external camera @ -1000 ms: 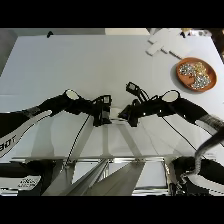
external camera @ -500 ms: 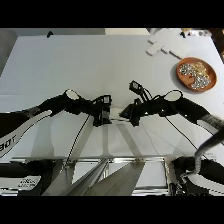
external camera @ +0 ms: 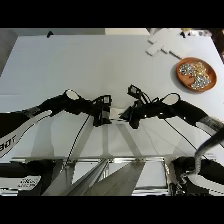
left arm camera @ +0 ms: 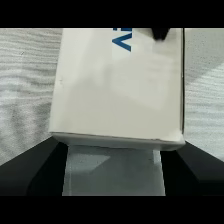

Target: Fold the box and place the chain.

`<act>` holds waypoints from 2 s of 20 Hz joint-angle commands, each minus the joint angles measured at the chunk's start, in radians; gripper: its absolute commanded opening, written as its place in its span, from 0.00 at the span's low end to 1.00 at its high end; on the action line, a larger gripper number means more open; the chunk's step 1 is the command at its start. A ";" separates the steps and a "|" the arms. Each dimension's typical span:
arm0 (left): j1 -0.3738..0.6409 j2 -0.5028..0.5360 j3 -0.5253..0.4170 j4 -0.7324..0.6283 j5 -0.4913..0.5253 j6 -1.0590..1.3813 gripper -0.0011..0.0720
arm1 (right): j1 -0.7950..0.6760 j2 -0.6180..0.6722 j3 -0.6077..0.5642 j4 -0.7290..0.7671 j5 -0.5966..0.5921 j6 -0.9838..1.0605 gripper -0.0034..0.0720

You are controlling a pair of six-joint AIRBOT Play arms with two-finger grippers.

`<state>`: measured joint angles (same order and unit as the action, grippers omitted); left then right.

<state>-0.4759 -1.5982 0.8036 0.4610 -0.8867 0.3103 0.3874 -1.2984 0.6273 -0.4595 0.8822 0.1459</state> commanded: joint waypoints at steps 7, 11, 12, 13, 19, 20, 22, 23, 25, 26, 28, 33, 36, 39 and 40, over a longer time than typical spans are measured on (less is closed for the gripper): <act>0.001 0.000 0.001 0.000 0.000 0.000 0.55 | 0.010 0.013 -0.017 -0.054 -0.030 0.036 0.06; 0.001 0.000 0.001 0.000 0.000 0.000 0.55 | 0.009 0.120 -0.017 -0.029 -0.038 0.009 0.06; 0.001 0.000 0.001 0.000 0.000 0.000 0.55 | 0.009 0.155 -0.017 -0.029 -0.039 0.009 0.06; 0.001 0.000 0.001 0.000 0.000 0.000 0.55 | 0.009 0.187 -0.017 -0.031 -0.038 0.010 0.06; 0.000 0.000 0.001 0.000 0.000 0.000 0.55 | 0.009 0.331 -0.017 -0.339 0.028 0.403 0.07; 0.001 0.000 0.000 0.000 0.000 0.000 0.55 | 0.009 0.332 -0.017 -0.447 0.057 0.525 0.07; 0.001 0.000 0.001 0.000 0.000 -0.001 0.55 | 0.009 0.332 -0.017 -0.692 0.107 0.879 0.07; 0.001 0.000 0.000 0.000 0.000 0.000 0.55 | 0.009 0.332 -0.017 -0.838 0.137 1.110 0.07; 0.001 0.000 0.001 0.000 0.000 0.000 0.55 | 0.009 0.332 -0.017 -1.028 0.231 1.330 0.07; 0.001 0.000 0.000 0.000 0.000 0.000 0.55 | 0.009 0.332 -0.017 -1.063 0.279 1.355 0.07; 0.001 0.000 0.001 0.000 0.000 0.000 0.55 | 0.009 0.332 -0.017 -1.073 0.344 1.423 0.07; 0.001 0.000 0.000 0.000 0.000 0.000 0.55 | 0.010 0.332 -0.017 -1.071 0.376 1.643 0.07; 0.001 0.000 0.000 0.000 0.000 0.000 0.55 | 0.010 0.332 -0.017 -1.015 0.379 1.668 0.07; 0.001 0.000 0.000 0.000 0.000 0.000 0.55 | 0.010 0.332 -0.017 -1.014 0.379 1.668 0.07; 0.001 0.000 0.001 -0.001 0.000 0.000 0.55 | 0.010 0.332 -0.017 -1.014 0.379 1.668 0.07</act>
<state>-0.4759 -1.5982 0.8036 0.4603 -0.8871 0.3096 0.3962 -0.9676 0.6098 -1.4803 1.2518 1.7847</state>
